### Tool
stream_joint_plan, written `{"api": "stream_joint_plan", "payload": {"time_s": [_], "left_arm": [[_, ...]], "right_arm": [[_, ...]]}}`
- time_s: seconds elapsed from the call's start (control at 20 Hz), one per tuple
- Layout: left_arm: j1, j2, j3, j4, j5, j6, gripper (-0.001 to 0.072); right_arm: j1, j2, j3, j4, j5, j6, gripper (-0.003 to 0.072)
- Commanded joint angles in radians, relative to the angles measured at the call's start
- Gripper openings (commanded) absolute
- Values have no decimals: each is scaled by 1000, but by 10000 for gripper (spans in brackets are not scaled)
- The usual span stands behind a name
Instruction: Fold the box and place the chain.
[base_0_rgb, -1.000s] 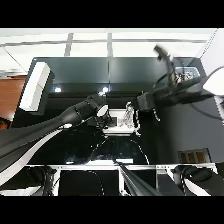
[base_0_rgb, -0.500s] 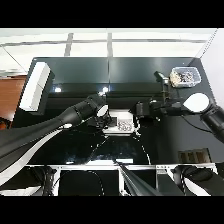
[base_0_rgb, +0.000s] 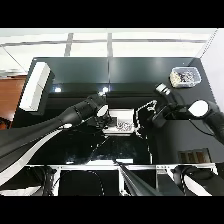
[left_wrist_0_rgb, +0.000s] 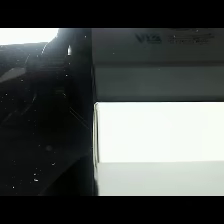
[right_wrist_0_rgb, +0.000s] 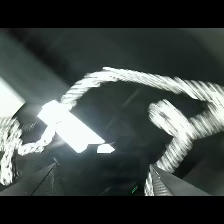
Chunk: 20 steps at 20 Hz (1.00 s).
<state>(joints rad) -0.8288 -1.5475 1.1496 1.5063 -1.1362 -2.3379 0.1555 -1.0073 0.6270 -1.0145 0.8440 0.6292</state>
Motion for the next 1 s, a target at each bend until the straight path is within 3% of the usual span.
{"api": "stream_joint_plan", "payload": {"time_s": [0.0, 0.1, 0.3, 0.7, 0.8, 0.95], "left_arm": [[1, 0, 0, 0, 1, 0, 27], [1, 0, 0, 0, 1, 0, 26], [1, 0, 0, 0, 1, 0, 27], [1, 0, 0, 0, 1, 0, 27], [1, 0, 0, 0, 1, 0, 27], [1, 0, 0, 0, 1, 0, 26]], "right_arm": [[29, -74, -40, 287, -41, -674, 720], [40, -128, -40, 381, -18, -794, 720], [98, -191, -49, 384, 24, -821, 720], [127, -195, -120, 367, -72, -821, 716], [127, -195, -120, 367, -98, -809, 480], [127, -195, -120, 349, -109, -750, 481]]}}
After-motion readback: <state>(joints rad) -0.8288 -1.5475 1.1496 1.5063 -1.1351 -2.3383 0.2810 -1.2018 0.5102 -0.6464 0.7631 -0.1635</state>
